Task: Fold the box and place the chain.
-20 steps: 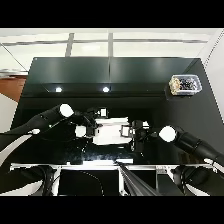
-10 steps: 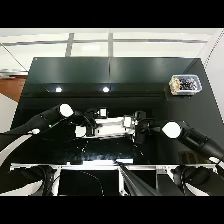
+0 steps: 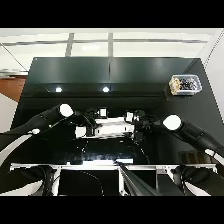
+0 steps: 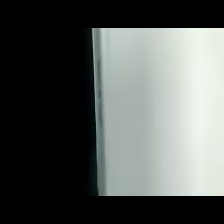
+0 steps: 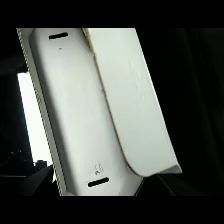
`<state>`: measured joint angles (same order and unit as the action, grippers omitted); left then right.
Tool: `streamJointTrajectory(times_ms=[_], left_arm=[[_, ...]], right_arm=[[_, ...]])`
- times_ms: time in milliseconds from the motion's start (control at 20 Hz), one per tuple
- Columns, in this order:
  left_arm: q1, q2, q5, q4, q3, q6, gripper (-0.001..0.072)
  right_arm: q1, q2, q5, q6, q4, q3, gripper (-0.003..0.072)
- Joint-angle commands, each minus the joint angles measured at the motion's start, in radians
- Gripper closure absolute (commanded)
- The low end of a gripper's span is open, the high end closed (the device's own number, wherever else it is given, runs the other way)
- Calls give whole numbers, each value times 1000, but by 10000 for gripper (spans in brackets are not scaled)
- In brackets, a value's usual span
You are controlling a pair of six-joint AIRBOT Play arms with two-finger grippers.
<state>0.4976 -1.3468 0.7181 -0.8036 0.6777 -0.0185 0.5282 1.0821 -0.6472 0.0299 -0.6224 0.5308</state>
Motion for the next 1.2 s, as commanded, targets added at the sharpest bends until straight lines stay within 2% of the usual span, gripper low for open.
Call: streamJointTrajectory(times_ms=[0,50,350,1150], left_arm=[[1,0,1,0,0,-1,683],[1,0,1,0,0,-1,683],[1,0,0,0,0,-1,682],[1,0,0,0,0,-1,682]], right_arm=[[-50,44,-125,192,154,1,-22],[-65,58,-155,230,147,-2,-23],[-50,126,-152,300,151,-3,-15],[10,168,-3,223,97,-2,-14]])
